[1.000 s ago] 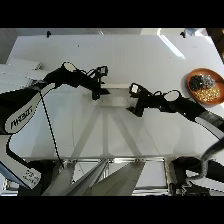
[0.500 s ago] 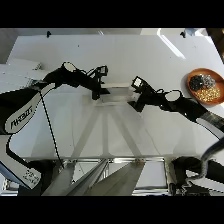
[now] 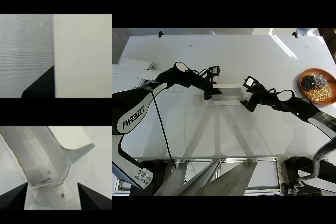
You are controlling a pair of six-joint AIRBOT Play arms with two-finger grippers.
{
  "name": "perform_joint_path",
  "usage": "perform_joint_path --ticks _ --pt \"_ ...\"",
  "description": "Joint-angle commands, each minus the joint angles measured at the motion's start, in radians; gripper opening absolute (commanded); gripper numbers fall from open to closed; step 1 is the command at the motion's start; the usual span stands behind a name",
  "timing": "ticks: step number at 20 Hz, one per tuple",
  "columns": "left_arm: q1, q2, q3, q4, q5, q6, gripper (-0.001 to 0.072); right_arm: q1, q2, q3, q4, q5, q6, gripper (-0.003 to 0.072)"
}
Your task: Fold the box and place the chain.
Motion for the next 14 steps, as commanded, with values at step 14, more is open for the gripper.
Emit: perform_joint_path --ticks 14 --pt "0.0 0.001 0.0 0.0 0.0 0.0 0.0015 -0.105 -0.149 0.181 0.047 0.294 -0.259 0.0693"
